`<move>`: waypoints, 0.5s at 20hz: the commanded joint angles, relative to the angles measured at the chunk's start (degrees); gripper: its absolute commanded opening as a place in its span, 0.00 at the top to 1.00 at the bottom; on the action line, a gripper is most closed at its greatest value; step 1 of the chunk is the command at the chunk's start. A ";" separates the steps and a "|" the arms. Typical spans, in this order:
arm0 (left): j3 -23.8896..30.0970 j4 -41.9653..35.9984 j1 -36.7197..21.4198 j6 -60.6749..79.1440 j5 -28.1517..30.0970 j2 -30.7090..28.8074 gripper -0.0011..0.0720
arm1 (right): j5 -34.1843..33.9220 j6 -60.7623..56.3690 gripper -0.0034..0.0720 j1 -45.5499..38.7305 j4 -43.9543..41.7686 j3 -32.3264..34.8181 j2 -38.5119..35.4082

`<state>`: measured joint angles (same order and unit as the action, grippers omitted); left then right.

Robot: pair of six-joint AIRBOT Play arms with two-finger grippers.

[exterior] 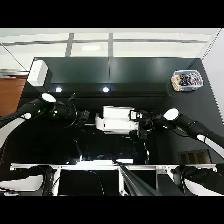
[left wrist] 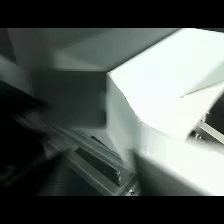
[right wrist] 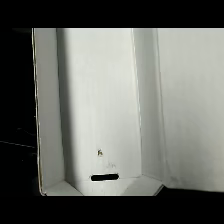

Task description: Fold the box and place the chain.

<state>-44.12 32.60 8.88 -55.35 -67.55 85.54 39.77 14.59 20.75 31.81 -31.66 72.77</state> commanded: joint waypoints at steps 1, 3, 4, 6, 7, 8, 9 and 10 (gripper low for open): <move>-4.17 -0.31 0.52 1.33 -3.26 0.22 0.10 | 0.02 -0.02 0.40 0.07 -0.02 0.02 0.02; -5.88 -0.28 1.11 0.94 -4.90 0.22 0.10 | 0.02 -0.02 0.40 0.07 -0.02 0.02 0.02; -6.49 0.02 2.03 0.90 -5.64 0.22 0.10 | 0.02 -0.02 0.40 0.07 -0.02 0.02 0.02; -8.02 5.03 5.05 -2.16 -5.11 0.20 0.11 | 0.02 -0.02 0.40 0.07 -0.02 0.02 0.02; -8.74 7.65 7.08 -5.25 -3.61 0.07 0.11 | 0.02 -0.02 0.40 0.07 -0.04 0.02 0.02; -9.20 9.09 9.05 -8.09 -1.20 -0.20 0.11 | 0.02 -0.02 0.40 0.07 -0.02 0.02 0.02; -9.57 10.08 10.88 -11.17 1.88 -0.55 0.11 | 0.02 -0.02 0.40 0.07 -0.04 0.02 0.02; -9.94 10.71 12.85 -14.27 4.98 -0.85 0.11 | 0.00 -0.02 0.40 0.07 -0.02 0.02 0.02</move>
